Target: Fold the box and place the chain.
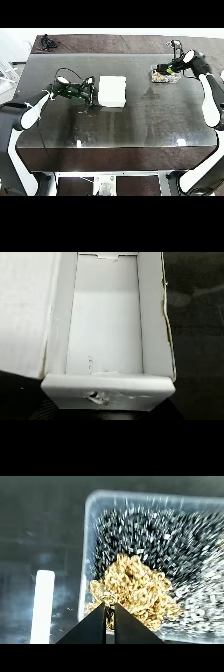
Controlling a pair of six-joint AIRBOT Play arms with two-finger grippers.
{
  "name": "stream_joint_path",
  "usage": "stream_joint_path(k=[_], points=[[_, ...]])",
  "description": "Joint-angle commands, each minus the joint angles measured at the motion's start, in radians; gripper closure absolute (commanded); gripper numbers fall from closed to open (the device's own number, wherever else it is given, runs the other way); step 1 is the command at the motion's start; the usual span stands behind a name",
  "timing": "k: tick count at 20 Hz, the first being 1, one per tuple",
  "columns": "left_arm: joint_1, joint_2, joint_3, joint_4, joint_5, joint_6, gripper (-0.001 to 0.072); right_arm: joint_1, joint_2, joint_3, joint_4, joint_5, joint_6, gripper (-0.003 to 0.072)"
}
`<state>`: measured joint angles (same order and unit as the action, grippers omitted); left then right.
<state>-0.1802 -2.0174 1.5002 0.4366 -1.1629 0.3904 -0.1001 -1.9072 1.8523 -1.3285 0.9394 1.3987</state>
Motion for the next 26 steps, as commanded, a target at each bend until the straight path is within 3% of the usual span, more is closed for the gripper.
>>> stream_joint_path(k=[1,14,18,26], points=[[0.000,0.000,0.000,0.000,0.000,0.000,0.0116,0.002,0.092,0.006,-0.024,0.006,0.016,0.0678],[0.000,0.000,0.000,0.000,0.000,0.000,0.0116,0.207,0.689,0.031,-0.026,-0.008,-0.048,0.0678],[0.000,0.000,0.000,0.000,0.000,0.000,0.0116,0.323,0.758,0.030,-0.025,-0.008,-0.050,0.0678],[0.000,0.000,0.000,0.000,0.000,0.000,0.0116,0.583,0.766,0.028,-0.025,-0.002,-0.076,0.0678]])
